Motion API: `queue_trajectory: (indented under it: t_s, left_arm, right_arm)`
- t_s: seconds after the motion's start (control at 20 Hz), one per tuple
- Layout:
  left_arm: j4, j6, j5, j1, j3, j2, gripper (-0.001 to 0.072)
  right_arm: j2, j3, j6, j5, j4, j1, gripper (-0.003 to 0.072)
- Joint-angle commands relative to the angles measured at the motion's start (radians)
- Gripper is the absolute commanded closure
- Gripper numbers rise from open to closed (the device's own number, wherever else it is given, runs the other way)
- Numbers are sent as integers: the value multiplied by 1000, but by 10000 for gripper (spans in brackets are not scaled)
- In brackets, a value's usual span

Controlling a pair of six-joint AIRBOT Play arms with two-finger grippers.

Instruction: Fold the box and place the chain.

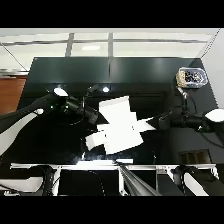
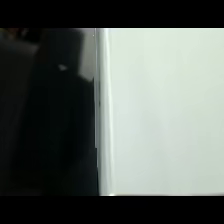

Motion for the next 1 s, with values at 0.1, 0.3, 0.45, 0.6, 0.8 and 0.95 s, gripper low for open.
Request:
queue_trajectory:
  t_s: [0.1, 0.3, 0.45, 0.6, 0.8, 0.95]
  left_arm:
    - [106, 372, 154, -108, -9, 122, 685]
    - [181, 449, 337, -161, -9, 121, 685]
    - [192, 500, 421, -174, -9, 118, 685]
    - [238, 512, 502, -186, -23, 116, 685]
    - [303, 512, 506, -186, -36, 108, 684]
    - [333, 512, 505, -187, -37, 108, 683]
  right_arm:
    - [1, 199, -92, 138, -164, 11, -23]
    - [0, 172, -298, 16, -183, 115, -23]
    - [-2, 98, -380, -94, -192, 232, -23]
    - [-2, 46, -381, -148, -284, 315, -23]
    - [-5, -3, -419, -164, -327, 397, -23]
    - [-18, -35, -423, -234, -329, 446, -23]
